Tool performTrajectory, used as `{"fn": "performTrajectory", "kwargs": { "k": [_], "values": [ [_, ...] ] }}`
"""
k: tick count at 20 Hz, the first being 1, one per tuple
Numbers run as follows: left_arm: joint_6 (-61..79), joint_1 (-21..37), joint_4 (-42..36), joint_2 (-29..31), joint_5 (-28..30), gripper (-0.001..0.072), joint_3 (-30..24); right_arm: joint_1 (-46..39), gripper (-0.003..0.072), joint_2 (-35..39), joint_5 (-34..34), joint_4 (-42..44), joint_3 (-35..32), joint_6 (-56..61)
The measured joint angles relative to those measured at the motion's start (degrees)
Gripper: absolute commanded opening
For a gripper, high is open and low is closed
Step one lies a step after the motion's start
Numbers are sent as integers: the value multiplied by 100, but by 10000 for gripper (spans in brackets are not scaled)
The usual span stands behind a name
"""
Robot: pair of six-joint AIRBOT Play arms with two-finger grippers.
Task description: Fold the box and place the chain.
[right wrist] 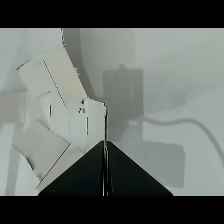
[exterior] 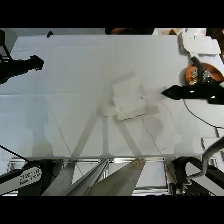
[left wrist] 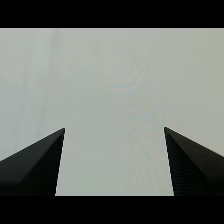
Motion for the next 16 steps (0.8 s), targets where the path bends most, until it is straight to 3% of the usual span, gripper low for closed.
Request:
{"fn": "performTrajectory", "kwargs": {
  "k": [4, 9, 16],
  "values": [
    [0, 0, 0, 0, 0, 703, 0, 1237, 8, 133, -1412, 662, -535, -315],
    [2, 0, 0, 0, 0, 703, 0, 2577, 9, 175, -3340, 1093, -743, -402],
    [0, 0, 0, 0, 2, 703, 0, 2999, 9, 142, -4826, 1204, -789, -992]
  ]
}}
